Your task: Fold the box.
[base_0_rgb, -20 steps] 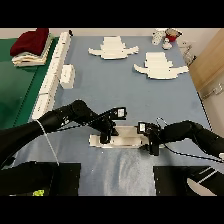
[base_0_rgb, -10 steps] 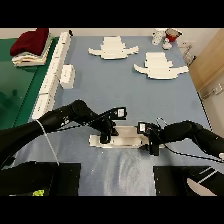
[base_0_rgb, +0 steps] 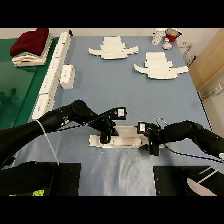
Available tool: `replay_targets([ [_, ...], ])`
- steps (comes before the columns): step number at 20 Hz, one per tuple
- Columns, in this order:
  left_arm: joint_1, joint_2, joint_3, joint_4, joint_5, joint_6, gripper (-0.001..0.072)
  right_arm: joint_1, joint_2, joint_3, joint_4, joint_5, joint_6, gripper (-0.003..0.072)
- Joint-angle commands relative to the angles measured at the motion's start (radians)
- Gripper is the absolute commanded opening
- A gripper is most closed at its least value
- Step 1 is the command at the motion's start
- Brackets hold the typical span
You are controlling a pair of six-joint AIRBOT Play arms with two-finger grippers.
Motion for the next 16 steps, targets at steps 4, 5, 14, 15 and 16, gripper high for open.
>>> replay_targets([
  [4,0.002,0.001,0.0,0.003,-0.007,-0.049,0.0017,0.001,0.0,0.0,0.0,0.0,0.0,0.0464],
  [5,0.002,0.001,0.0,0.003,-0.007,-0.049,0.0017,0.001,0.0,0.0,0.0,0.0,0.0,0.0464],
  [14,0.003,0.013,0.001,0.032,0.056,-0.134,0.0378,0.001,0.0,0.0,0.0,0.0,0.0,0.0464],
  [15,0.007,0.029,0.001,0.061,0.055,-0.184,0.0379,0.001,0.0,0.0,0.0,0.0,0.0,0.0464],
  [16,0.014,0.051,0.0,0.098,0.053,-0.259,0.0379,0.001,0.0,0.0,0.0,0.0,0.0,0.0464],
])
